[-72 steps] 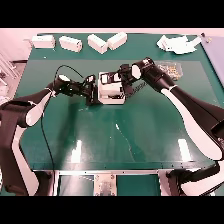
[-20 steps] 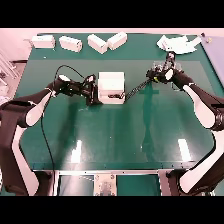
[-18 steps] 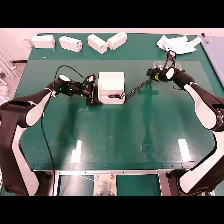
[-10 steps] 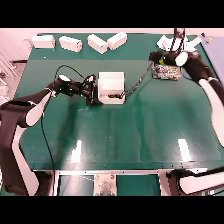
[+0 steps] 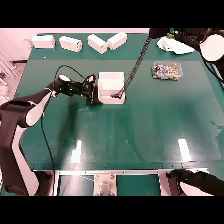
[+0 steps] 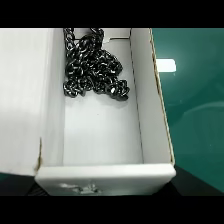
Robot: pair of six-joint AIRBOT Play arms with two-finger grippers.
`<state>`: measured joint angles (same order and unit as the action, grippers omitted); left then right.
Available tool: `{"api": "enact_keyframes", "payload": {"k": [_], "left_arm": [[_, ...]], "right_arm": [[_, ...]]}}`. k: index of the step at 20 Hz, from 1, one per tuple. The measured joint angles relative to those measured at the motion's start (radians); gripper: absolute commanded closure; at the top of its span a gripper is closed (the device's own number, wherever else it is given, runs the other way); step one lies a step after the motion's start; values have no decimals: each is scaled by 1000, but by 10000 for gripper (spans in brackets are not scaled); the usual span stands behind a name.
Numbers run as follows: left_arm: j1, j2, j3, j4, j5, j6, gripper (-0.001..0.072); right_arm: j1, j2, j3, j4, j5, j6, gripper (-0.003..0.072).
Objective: Fold the box and place the chain.
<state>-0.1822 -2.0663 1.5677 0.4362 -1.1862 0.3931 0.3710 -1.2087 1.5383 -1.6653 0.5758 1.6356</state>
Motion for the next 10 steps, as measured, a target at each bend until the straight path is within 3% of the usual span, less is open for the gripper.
{"api": "enact_keyframes", "payload": {"k": [10], "left_arm": [[0,0,0,0,0,0,239]], "right_arm": [[164,24,-98,-14,37,-16,684]]}}
